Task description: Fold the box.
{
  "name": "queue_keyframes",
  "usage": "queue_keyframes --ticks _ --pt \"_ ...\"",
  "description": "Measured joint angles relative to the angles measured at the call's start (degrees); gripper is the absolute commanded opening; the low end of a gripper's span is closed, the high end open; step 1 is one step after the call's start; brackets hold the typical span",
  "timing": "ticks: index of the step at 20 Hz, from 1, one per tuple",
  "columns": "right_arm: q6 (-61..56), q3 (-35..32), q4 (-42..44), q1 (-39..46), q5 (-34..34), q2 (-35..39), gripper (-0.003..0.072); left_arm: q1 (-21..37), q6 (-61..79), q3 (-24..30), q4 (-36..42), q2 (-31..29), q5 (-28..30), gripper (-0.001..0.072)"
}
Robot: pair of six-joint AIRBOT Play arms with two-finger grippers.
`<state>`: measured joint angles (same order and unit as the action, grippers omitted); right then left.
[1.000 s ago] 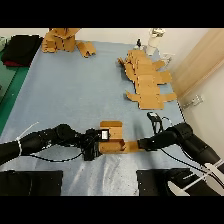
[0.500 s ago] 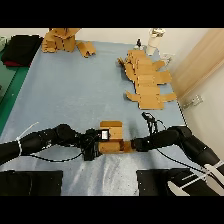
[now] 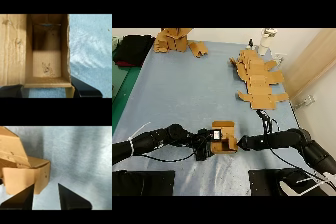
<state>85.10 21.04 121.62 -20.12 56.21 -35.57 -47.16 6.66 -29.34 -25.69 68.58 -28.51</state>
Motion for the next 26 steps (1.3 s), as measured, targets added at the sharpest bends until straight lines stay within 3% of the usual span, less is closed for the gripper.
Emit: queue_keyframes --ticks 8,14,18,22,26 --pt "-0.04 0.00 2.03 -1.79 -2.99 -0.35 0.0455 0.00 0.00 0.00 0.00 0.00 0.00 0.0466" --pt "-4.81 3.45 0.20 -7.41 -5.11 -8.13 0.0452 0.00 0.00 0.00 0.02 0.00 0.00 0.0466" --pt "-13.03 9.20 -7.82 -13.09 -4.72 -15.15 0.0435 0.00 0.00 0.00 0.02 0.00 0.00 0.0466" --pt "-25.44 15.17 -20.90 -19.67 0.39 -22.38 0.0421 0.00 0.00 0.00 0.00 0.00 0.00 0.0466" --pt "-32.85 20.37 -28.57 -24.11 4.48 -28.30 0.0421 0.00 -0.02 0.00 0.02 0.00 0.07 0.0466"
